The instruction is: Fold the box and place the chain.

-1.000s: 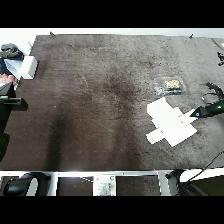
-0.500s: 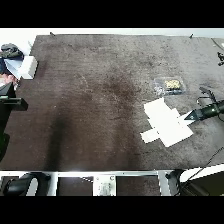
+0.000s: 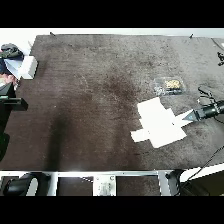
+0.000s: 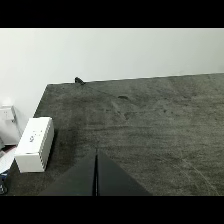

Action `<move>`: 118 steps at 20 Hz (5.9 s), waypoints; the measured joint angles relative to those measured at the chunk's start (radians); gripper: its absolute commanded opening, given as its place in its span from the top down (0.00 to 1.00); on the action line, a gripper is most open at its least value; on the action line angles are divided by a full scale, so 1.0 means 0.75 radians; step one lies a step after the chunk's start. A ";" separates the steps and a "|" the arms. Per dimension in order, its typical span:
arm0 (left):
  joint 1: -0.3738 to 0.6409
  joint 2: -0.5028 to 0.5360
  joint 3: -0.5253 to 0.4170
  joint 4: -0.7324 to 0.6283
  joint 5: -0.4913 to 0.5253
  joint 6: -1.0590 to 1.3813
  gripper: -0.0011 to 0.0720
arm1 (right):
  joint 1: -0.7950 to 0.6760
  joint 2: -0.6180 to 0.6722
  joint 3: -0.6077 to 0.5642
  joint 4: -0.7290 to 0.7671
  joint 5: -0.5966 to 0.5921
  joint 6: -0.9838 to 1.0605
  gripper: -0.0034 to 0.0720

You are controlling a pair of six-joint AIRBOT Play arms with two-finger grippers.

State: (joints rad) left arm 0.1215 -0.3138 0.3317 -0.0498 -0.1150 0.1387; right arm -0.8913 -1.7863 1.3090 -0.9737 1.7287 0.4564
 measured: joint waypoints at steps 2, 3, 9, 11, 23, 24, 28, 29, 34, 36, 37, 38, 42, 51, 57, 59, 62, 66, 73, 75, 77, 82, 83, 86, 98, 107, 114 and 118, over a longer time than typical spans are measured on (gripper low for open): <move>0.000 0.000 0.000 0.000 0.000 0.000 0.97 | 0.008 0.017 -0.037 0.162 0.040 0.023 0.99; 0.000 0.000 0.000 0.000 0.000 0.000 0.97 | 0.020 0.032 -0.067 0.243 0.050 0.026 0.99; 0.000 0.000 0.000 0.000 0.000 0.000 0.97 | 0.237 0.184 -0.344 0.560 -0.069 0.040 0.99; 0.000 0.000 0.000 0.000 0.000 0.000 0.97 | 0.358 0.254 -0.453 0.657 -0.215 0.040 0.98; 0.000 0.000 0.000 0.000 -0.001 0.000 0.97 | 1.025 0.380 -0.632 1.023 -1.146 0.047 0.99; 0.000 0.000 0.000 0.001 -0.002 0.000 0.97 | 1.053 0.380 -0.632 1.028 -1.200 0.042 0.98; 0.000 0.000 0.000 0.001 -0.025 0.000 0.46 | 1.129 0.362 -0.614 1.035 -1.329 0.015 0.98; 0.000 0.000 0.000 0.001 -0.042 0.001 0.15 | 1.139 0.357 -0.608 1.035 -1.349 0.008 0.98; 0.000 -0.036 0.022 0.003 -0.218 0.015 0.20 | 1.160 0.348 -0.597 1.032 -1.401 -0.011 0.98; -0.001 -0.115 0.063 0.003 -0.303 0.019 0.20 | 1.162 0.346 -0.596 1.029 -1.409 -0.011 0.98; -0.001 -0.169 0.090 0.003 -0.343 0.019 0.20 | 1.163 0.346 -0.596 1.028 -1.409 -0.011 0.98; -0.001 -0.237 0.126 0.004 -0.388 0.013 0.20 | 1.163 0.346 -0.596 1.028 -1.410 -0.011 0.98; -0.001 -0.566 0.307 0.013 -0.590 -0.048 0.28 | 1.164 0.346 -0.596 1.026 -1.416 -0.011 0.98; -0.114 -1.397 0.987 0.474 -1.138 -0.569 0.28 | 1.164 0.346 -0.596 1.025 -1.416 -0.011 0.98; -0.244 -1.899 1.557 0.781 -1.415 -1.046 0.28 | 1.164 0.346 -0.596 1.025 -1.418 -0.011 0.98; -0.254 -2.024 1.702 0.815 -1.490 -1.138 0.28 | 1.164 0.346 -0.596 1.025 -1.418 -0.011 0.98; -0.266 -2.193 1.889 0.837 -1.623 -1.236 0.28 | 1.164 0.346 -0.596 1.025 -1.418 -0.011 0.98; -0.269 -2.348 2.030 0.831 -1.745 -1.297 0.28 | 1.164 0.346 -0.596 1.025 -1.419 -0.011 0.98; -0.306 -2.477 2.097 0.771 -1.801 -1.302 0.28 | 1.164 0.346 -0.596 1.023 -1.418 -0.012 0.98; -0.317 -2.488 2.101 0.766 -1.799 -1.290 0.28 | 1.164 0.346 -0.596 1.023 -1.418 -0.012 0.98; -0.319 -2.493 2.111 0.783 -1.803 -1.278 0.28 | 1.164 0.345 -0.596 1.024 -1.418 -0.012 0.98; -0.260 -2.497 2.222 0.808 -1.821 -1.306 0.28 | 1.164 0.346 -0.596 1.028 -1.418 -0.011 0.98; -0.248 -2.497 2.243 0.813 -1.831 -1.320 0.28 | 1.164 0.346 -0.596 1.028 -1.418 -0.011 0.98; -0.234 -2.499 2.263 0.867 -1.849 -1.352 0.28 | 1.164 0.346 -0.596 1.027 -1.415 -0.011 0.98; -0.315 -2.609 2.241 0.752 -1.883 -1.297 0.35 | 1.164 0.346 -0.596 1.025 -1.409 -0.011 0.98; -0.330 -2.620 2.241 0.723 -1.940 -1.243 0.97 | 1.164 0.345 -0.596 1.024 -1.408 -0.012 0.98; -0.331 -2.619 2.241 0.730 -1.961 -1.050 0.97 | 1.082 0.387 -0.596 1.025 -1.366 -0.014 0.46; -0.331 -2.596 2.241 0.719 -1.984 -0.809 0.98 | 0.964 0.475 -0.596 1.025 -1.316 -0.015 0.46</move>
State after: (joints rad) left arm -0.1265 -2.2608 2.0121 0.4896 -1.6028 -0.4679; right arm -0.1684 -1.4303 0.8623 -0.2050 0.7418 0.4454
